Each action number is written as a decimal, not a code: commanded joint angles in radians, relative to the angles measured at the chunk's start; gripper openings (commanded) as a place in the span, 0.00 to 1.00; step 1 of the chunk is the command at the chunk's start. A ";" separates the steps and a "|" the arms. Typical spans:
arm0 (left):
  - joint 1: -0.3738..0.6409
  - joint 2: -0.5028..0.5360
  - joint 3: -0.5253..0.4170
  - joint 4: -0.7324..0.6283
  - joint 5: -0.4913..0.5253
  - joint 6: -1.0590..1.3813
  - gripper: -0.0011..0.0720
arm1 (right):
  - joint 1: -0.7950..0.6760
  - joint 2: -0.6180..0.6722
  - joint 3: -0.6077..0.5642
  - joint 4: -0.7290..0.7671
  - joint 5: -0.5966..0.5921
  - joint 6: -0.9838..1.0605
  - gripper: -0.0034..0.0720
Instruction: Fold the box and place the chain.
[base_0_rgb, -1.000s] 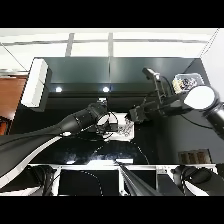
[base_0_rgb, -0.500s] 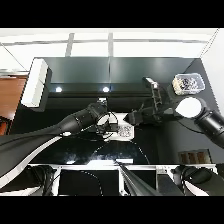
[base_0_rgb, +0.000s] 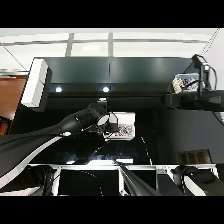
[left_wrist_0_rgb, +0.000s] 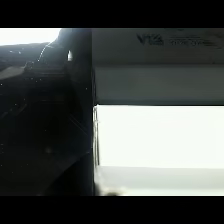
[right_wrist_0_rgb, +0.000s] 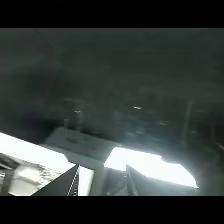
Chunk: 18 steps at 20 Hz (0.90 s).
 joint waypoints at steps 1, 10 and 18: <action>0.000 -0.002 0.000 0.005 0.017 0.000 0.05 | -0.045 0.023 -0.007 -0.064 0.025 -0.011 0.51; 0.005 0.048 0.002 0.013 -0.078 0.077 0.75 | -0.045 0.023 -0.032 -0.067 0.027 -0.030 0.51; 0.101 0.362 -0.063 0.105 -0.232 0.491 0.75 | -0.045 0.023 -0.032 -0.062 0.033 -0.029 0.51</action>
